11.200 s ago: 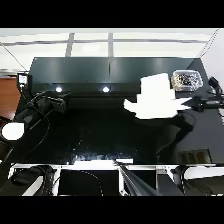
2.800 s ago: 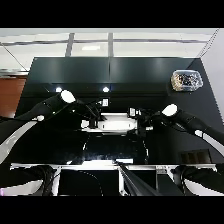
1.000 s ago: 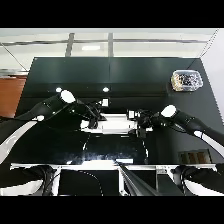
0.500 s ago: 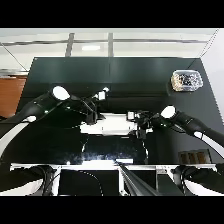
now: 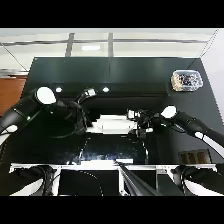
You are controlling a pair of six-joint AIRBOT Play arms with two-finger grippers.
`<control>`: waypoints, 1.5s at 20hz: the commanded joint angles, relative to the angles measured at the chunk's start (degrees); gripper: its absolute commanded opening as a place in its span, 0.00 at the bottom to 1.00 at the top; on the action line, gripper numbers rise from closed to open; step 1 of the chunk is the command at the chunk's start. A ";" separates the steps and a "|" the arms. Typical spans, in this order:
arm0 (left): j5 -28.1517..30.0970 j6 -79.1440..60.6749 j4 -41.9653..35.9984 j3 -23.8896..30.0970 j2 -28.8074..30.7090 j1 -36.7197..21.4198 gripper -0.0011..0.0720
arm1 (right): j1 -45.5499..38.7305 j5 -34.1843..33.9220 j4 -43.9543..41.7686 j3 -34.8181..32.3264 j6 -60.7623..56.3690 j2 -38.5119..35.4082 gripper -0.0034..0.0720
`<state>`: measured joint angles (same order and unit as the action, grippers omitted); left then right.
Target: Fold the box and place the chain.
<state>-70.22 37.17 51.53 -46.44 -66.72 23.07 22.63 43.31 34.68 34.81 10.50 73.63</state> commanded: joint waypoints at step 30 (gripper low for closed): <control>34.03 -9.27 -13.09 3.69 -2.67 -1.25 0.05 | 0.00 -0.07 -0.59 0.07 -0.20 -0.04 0.61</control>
<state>-36.56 25.50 33.61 -43.44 -73.95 24.27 22.63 43.07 34.06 34.81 10.35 73.63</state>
